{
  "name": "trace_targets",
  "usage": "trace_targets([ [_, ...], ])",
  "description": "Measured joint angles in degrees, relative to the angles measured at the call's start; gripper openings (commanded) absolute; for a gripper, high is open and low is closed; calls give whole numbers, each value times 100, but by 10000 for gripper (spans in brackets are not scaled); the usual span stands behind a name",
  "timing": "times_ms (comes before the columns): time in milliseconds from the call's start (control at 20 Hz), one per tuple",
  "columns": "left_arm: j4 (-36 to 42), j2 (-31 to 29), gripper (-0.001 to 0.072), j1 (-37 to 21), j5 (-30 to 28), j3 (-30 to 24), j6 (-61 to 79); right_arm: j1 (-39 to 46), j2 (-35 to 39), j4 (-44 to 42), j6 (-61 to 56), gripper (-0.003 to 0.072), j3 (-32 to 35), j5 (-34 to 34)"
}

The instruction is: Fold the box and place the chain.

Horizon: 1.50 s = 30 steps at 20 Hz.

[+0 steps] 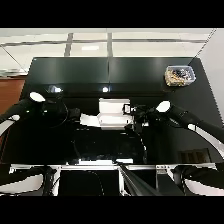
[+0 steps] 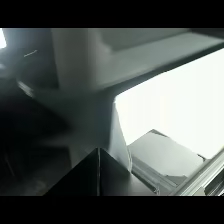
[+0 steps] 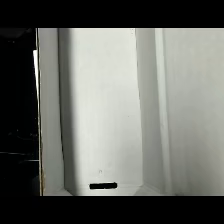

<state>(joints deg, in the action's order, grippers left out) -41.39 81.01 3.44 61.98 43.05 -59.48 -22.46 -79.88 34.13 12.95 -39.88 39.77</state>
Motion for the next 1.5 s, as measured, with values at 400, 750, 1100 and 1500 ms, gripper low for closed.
trace_targets([
  [400,284,11,34,326,474,507,343,0,0,0,0,161,0,0],
  [750,-413,50,29,295,315,577,232,0,0,0,0,161,-2,2],
  [1100,-623,455,30,518,208,579,-26,0,0,0,2,160,-2,2],
  [1500,691,640,648,413,636,686,831,0,0,0,4,161,-2,2],
])
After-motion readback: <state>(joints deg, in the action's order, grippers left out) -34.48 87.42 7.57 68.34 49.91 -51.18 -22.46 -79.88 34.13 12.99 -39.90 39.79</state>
